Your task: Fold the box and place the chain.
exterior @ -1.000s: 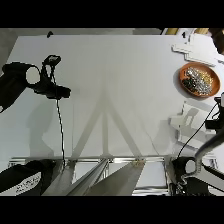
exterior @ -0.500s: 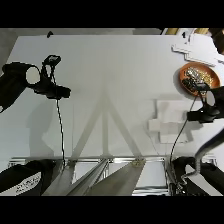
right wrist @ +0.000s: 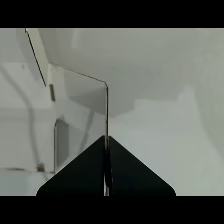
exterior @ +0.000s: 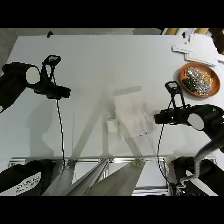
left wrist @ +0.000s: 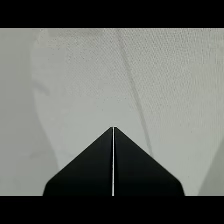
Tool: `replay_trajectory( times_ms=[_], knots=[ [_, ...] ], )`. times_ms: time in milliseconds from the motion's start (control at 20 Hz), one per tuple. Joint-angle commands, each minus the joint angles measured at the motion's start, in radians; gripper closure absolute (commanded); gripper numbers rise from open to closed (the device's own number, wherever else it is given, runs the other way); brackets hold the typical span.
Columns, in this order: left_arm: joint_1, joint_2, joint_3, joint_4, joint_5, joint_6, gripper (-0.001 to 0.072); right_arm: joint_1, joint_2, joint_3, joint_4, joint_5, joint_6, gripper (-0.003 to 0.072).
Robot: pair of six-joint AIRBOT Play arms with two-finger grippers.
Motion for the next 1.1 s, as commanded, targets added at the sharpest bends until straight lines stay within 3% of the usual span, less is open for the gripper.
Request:
replay_trajectory(
  times_ms=[0, 100, 150, 200, 250, 400, 500, 700, 800, 1050],
  knots=[
    [0.000, 0.001, 0.000, -0.001, 0.068, 0.000, 0.0701, 0.076, 0.010, -0.025, 0.039, -0.072, 0.006, 0.0668],
    [0.000, -0.003, 0.000, -0.033, 0.104, 0.003, 0.0695, 0.076, 0.010, -0.025, 0.037, -0.073, 0.005, 0.0667],
    [0.000, -0.008, 0.000, -0.095, 0.121, 0.056, 0.0569, 0.076, 0.010, -0.025, 0.038, -0.073, 0.006, 0.0667],
    [0.000, -0.018, 0.000, -0.212, 0.132, 0.190, 0.0369, 0.076, 0.010, -0.025, 0.039, -0.072, 0.005, 0.0667],
    [0.000, -0.029, 0.000, -0.369, 0.131, 0.358, 0.0298, 0.076, 0.010, -0.025, 0.039, -0.071, 0.005, 0.0667],
    [0.000, -0.087, 0.000, -0.824, 0.068, 0.784, 0.0290, 0.076, 0.010, -0.025, 0.039, -0.071, 0.005, 0.0667],
    [-0.001, -0.140, 0.000, -0.956, 0.047, 0.886, 0.0290, 0.076, 0.010, -0.025, 0.039, -0.070, 0.006, 0.0667],
    [-0.042, -0.259, 0.000, -0.961, 0.014, 0.903, 0.0208, 0.076, 0.010, -0.025, 0.039, -0.070, 0.006, 0.0667],
    [-0.095, -0.317, 0.000, -0.962, 0.013, 0.939, 0.0200, 0.076, 0.010, -0.025, 0.039, -0.070, 0.006, 0.0667],
    [-0.216, -0.419, 0.000, -0.980, 0.125, 1.015, 0.0197, 0.076, 0.010, -0.025, 0.039, -0.065, 0.006, 0.0667]
  ],
)
